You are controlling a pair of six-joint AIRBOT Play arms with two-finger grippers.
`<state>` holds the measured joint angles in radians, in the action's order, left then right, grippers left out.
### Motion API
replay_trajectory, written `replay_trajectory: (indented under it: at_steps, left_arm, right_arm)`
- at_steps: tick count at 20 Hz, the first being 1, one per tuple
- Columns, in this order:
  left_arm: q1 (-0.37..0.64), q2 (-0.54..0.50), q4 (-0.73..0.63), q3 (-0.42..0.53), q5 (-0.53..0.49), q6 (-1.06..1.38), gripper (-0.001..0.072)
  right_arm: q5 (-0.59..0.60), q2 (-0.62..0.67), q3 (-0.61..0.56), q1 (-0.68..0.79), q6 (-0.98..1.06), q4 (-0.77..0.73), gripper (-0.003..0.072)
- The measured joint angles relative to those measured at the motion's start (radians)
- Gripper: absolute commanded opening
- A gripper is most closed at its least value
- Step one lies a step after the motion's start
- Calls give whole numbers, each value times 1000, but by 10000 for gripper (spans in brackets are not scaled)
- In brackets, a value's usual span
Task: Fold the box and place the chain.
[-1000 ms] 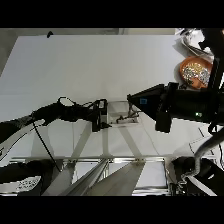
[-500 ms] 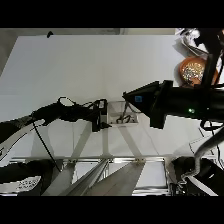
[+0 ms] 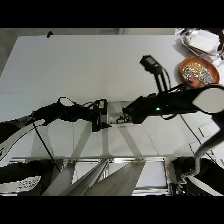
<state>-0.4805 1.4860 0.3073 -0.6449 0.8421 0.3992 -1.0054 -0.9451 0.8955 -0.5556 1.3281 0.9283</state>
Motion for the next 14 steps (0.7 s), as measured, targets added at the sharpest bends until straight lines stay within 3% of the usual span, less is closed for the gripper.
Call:
replay_trajectory:
  at_steps: [5, 6, 8, 11, 14]
  left_arm:
    - [0, 0, 0, 0, 0, 0, 88]
    - [0, 0, 0, 0, 0, 0, 88]
    - [0, 0, 0, 0, 0, 0, 88]
    - [0, 0, 0, 0, 0, 0, 88]
    - [0, 0, 0, 0, 0, 0, 88]
  right_arm:
    - [80, -161, -52, -40, -1, 32, 20]
    - [85, -186, -56, -46, 0, 43, 66]
    - [96, -220, -61, -54, 1, 63, 70]
    - [103, -245, -64, -59, 9, 98, 249]
    - [104, -249, -64, -54, 23, 123, 272]
